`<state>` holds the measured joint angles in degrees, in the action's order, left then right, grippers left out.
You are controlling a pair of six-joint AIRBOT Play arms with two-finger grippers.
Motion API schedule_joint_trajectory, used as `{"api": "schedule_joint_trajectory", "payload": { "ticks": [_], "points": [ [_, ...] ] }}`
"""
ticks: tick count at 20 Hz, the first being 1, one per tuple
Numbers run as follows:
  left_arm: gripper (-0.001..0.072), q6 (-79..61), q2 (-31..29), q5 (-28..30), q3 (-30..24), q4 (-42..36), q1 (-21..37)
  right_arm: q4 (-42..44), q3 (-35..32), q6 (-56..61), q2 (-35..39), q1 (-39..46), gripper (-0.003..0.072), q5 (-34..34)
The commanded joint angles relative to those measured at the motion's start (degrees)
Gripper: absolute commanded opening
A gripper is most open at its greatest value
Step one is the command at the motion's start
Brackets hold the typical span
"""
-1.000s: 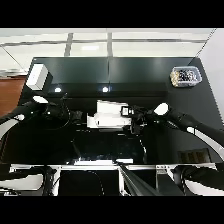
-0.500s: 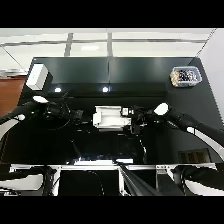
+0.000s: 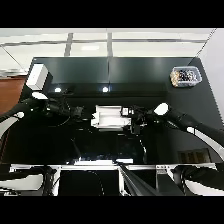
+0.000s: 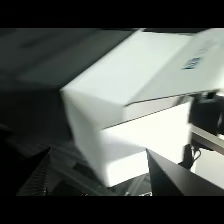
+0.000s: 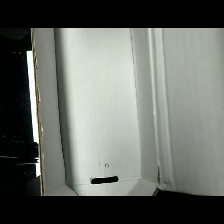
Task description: Fold the box and place the chain.
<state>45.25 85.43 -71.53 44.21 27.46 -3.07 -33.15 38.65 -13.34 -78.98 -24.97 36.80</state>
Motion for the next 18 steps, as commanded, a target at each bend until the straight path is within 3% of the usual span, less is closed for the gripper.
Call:
{"api": "schedule_joint_trajectory", "payload": {
  "ticks": [1, 12, 18],
  "points": [
    [0.0552, 0.15, -0.04, -1.7, 1.31, -1.36, -1.75, 0.02, 0.02, 0.02, -0.04, -0.02, 0.044, 0.02],
    [0.0549, 11.1, -0.07, -1.49, 4.48, 3.52, -7.04, 0.02, 0.02, 0.02, -0.04, -0.02, 0.044, 0.02],
    [0.0549, 25.53, -0.17, 1.68, 10.49, 17.2, -13.94, 0.02, 0.02, 0.02, -0.04, -0.02, 0.044, 0.02]
  ]
}}
